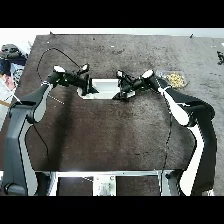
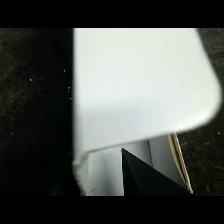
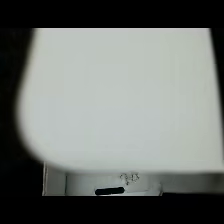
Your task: Fold the box and place the chain.
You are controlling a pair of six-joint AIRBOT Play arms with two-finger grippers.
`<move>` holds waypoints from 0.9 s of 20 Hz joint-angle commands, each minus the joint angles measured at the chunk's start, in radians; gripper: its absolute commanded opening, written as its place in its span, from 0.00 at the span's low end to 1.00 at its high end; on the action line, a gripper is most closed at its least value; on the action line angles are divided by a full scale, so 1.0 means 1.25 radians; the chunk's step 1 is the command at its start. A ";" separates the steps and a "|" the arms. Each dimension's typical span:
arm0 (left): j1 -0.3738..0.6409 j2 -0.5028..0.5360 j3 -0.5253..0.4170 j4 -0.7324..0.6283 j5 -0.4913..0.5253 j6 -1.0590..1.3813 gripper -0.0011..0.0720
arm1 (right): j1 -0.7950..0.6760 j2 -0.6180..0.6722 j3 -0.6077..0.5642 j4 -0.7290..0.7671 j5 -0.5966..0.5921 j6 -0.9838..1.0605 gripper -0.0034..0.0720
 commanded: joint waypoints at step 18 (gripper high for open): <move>0.046 0.039 0.028 -0.102 -0.231 -0.113 0.03 | 0.000 0.000 0.000 -0.002 0.008 0.000 0.66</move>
